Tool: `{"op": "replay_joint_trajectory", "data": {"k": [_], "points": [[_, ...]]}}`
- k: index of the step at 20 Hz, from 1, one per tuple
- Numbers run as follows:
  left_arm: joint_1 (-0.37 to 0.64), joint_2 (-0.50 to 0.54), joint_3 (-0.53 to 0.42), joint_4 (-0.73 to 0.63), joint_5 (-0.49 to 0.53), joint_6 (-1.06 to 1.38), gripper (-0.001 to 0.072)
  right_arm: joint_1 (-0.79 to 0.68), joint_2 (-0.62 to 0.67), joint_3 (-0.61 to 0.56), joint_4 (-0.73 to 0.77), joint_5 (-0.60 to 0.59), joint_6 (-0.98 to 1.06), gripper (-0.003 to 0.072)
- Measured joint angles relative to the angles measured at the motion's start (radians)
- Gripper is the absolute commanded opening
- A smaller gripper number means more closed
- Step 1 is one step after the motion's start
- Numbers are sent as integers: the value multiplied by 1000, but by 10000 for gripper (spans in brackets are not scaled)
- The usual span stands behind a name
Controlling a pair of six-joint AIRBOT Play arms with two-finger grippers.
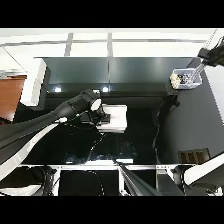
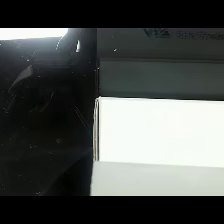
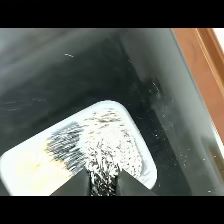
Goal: Fold the box and place the chain.
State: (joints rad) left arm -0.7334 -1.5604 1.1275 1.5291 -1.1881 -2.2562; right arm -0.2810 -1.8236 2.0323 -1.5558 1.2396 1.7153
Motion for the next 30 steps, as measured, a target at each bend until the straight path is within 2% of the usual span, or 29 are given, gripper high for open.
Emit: {"op": "replay_joint_trajectory", "data": {"k": [8,15,21,26,30], "points": [[0,0,0,0,1,0,24,-3,410,-50,210,35,-133,4],[0,0,0,-1,3,0,24,64,655,-56,367,66,-164,5],[0,0,0,-2,4,0,24,222,749,-56,395,150,-171,6],[0,0,0,-2,5,0,24,363,760,-58,454,288,-171,7],[0,0,0,-2,5,0,24,471,744,-79,522,328,-171,7]]}}
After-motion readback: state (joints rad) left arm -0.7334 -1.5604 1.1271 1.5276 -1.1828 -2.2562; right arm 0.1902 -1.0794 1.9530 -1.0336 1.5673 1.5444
